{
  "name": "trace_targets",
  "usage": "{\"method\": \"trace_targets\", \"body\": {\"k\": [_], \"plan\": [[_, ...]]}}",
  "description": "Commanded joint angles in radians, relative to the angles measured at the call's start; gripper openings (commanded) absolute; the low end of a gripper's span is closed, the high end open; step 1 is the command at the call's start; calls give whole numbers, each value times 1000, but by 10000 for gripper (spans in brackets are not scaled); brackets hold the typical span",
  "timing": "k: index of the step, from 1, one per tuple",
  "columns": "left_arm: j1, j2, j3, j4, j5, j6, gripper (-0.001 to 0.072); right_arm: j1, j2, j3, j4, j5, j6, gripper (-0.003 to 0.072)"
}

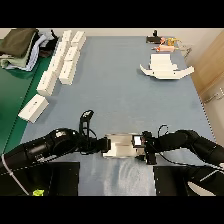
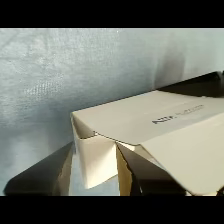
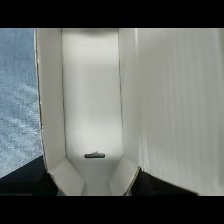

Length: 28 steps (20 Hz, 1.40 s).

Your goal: Fold the box.

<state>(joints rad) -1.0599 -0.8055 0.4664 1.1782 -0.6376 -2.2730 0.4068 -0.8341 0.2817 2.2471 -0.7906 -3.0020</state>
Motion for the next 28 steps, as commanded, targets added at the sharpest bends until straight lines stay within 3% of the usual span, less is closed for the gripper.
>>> {"method": "trace_targets", "body": {"k": [1, 5, 9, 16, 20, 28], "plan": [[-52, -121, 84, 4, -54, -28, 430, 0, 0, 0, 0, 0, 0, 509], [-112, -256, 157, 8, -55, -108, 430, 0, 0, 0, 0, 0, 0, 509], [-119, -279, 190, 47, -62, -188, 429, 0, 0, 0, 0, 0, 0, 509], [-119, -286, 282, 273, -253, -399, 419, 0, 0, 0, 0, 0, 0, 509], [-153, -377, 361, 320, -376, -431, 419, 0, 0, 0, 0, 0, 0, 509], [-212, -531, 439, 335, -428, -470, 418, 0, 0, 0, 0, 0, 0, 509]]}}
